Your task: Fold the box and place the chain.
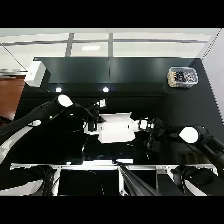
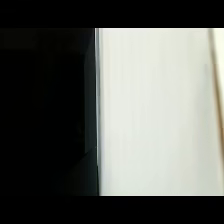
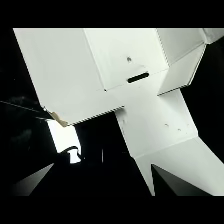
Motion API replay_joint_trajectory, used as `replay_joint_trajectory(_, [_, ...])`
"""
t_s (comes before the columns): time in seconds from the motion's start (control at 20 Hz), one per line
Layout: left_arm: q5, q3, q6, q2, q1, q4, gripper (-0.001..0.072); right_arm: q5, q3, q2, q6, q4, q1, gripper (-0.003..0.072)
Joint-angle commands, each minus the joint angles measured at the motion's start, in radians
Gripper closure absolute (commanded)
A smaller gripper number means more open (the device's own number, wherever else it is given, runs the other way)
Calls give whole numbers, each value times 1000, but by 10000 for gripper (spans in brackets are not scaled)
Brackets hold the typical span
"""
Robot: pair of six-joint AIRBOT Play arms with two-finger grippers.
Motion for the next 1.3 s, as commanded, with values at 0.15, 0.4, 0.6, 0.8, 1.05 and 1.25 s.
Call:
replay_joint_trajectory(0.15, [-32,0,6,-11,-3,0,684,-139,-3,-93,-58,37,151,-4])
replay_joint_trajectory(0.4, [-33,0,6,-11,-3,0,684,-274,-2,-144,-58,108,249,-3])
replay_joint_trajectory(0.6, [-36,0,6,-11,-3,1,684,-330,45,-143,-58,66,238,-3])
replay_joint_trajectory(0.8, [-27,0,6,-11,-3,1,685,-231,110,-144,-78,63,151,-3])
replay_joint_trajectory(1.05, [-30,0,6,-11,-3,0,685,-225,115,-151,-178,221,72,-3])
replay_joint_trajectory(1.25, [-29,0,6,-11,-3,1,684,-216,115,-180,-337,368,24,-4])
